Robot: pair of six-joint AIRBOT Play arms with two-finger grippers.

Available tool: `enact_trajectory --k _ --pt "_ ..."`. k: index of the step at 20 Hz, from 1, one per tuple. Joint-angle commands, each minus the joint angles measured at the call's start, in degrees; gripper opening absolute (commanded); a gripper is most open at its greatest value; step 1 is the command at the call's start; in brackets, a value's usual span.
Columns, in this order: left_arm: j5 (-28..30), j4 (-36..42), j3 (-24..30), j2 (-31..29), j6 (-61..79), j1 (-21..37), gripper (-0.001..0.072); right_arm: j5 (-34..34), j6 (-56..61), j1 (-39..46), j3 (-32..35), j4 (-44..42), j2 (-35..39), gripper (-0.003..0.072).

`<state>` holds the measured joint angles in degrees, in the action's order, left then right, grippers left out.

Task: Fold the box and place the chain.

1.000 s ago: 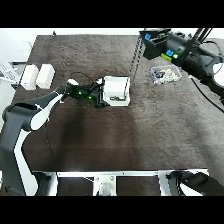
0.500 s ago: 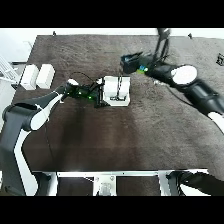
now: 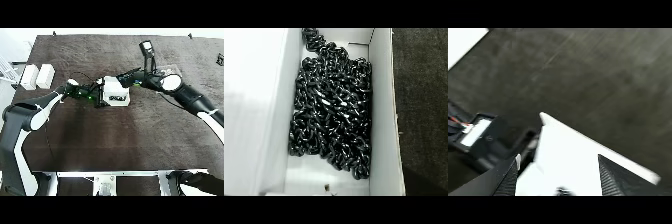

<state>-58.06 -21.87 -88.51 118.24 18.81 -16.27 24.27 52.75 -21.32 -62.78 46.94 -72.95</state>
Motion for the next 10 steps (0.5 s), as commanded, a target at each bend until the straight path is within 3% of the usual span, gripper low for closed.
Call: enact_trajectory --k 1,2,3,4,5,7,8,10 --pt "0.0 0.0 0.0 0.0 0.0 0.0 0.0342 0.3 -2.1 4.9 -0.3 9.7 4.0 0.0580" --pt "0.0 0.0 0.0 0.0 0.0 0.0 0.0342 0.3 -4.9 7.2 -0.3 9.7 4.2 0.0564" --pt "0.0 0.0 0.0 0.0 0.0 0.0 0.0342 0.7 -8.2 9.5 -0.2 9.6 4.0 0.0394" --pt "0.0 0.0 0.0 0.0 0.0 0.0 0.0342 0.7 -10.9 11.4 -0.3 9.4 3.4 0.0364" --pt "0.0 0.0 0.0 0.0 0.0 0.0 0.0342 0.7 -13.8 13.0 -0.3 9.4 2.5 0.0278" --pt "0.0 0.0 0.0 0.0 0.0 0.0 0.0342 0.8 -21.2 15.2 -0.3 9.3 0.1 0.0237" --pt "0.0 0.0 0.0 0.0 0.0 0.0 0.0342 0.8 -24.5 15.7 -0.3 8.5 -1.2 0.0169" --pt "0.0 0.0 0.0 0.0 0.0 0.0 0.0342 1.2 -30.6 16.2 -0.7 4.5 -3.9 0.0149"
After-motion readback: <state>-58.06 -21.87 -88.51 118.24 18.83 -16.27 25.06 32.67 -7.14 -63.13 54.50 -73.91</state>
